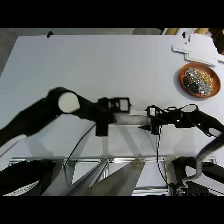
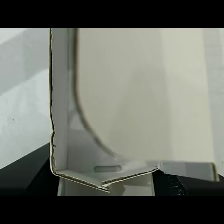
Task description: Fold the box and place the chain.
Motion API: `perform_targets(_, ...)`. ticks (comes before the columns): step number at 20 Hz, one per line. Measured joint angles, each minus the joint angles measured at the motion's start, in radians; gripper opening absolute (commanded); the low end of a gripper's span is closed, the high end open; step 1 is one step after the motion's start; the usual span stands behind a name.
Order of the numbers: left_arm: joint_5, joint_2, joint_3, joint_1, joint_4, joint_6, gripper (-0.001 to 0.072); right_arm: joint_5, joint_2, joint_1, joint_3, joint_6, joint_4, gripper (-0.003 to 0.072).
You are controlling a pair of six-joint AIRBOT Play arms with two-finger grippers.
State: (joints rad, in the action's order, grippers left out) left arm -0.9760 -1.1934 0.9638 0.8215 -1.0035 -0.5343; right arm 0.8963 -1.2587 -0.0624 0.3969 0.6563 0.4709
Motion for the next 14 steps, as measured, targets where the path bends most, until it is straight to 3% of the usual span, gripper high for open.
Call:
perform_targets(4,0.218,-0.075,0.0,0.098,0.019,-0.08,0.0005,0.002,0.0,0.0,0.0,0.0,0.0,0.0458)
perform_targets(9,0.541,-0.198,0.001,0.081,0.112,-0.166,0.0004,0.002,0.0,0.0,0.0,0.0,0.0,0.0458)
perform_targets(12,0.646,-0.262,0.006,0.037,0.188,-0.201,0.0005,0.003,0.0,0.0,0.0,0.0,0.0,0.0458)
perform_targets(14,0.652,-0.301,0.008,0.004,0.215,-0.213,0.0005,0.003,0.0,0.0,0.0,0.0,-0.003,0.0458)
